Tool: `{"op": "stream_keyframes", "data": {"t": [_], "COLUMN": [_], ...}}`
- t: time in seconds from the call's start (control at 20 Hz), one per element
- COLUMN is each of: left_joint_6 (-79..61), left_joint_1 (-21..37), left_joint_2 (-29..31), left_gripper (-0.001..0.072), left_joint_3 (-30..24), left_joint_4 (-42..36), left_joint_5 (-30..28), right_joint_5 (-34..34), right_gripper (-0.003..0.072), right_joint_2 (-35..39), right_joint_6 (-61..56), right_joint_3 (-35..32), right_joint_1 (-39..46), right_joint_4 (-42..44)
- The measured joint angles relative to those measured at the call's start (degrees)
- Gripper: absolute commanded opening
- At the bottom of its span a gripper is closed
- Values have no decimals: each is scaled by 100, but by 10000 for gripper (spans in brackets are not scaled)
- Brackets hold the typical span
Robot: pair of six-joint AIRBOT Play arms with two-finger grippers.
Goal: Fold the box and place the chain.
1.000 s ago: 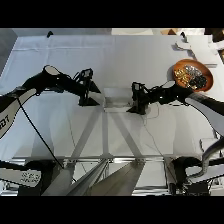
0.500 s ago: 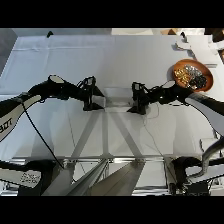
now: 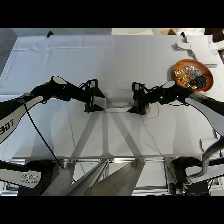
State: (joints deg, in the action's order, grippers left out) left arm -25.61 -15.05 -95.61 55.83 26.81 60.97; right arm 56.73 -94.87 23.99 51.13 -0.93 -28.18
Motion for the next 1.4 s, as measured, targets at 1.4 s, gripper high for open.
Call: {"op": "stream_keyframes", "data": {"t": [1.4], "left_joint_6": [-229], "left_joint_1": [-92], "left_joint_2": [-212], "left_gripper": [699], "left_joint_3": [-2], "left_joint_4": [-313], "left_joint_5": [-7], "right_joint_5": [-13], "right_gripper": [530], "right_joint_2": [0], "right_joint_6": [0], "right_joint_3": [2], "right_joint_1": [0], "right_joint_4": [-7]}}
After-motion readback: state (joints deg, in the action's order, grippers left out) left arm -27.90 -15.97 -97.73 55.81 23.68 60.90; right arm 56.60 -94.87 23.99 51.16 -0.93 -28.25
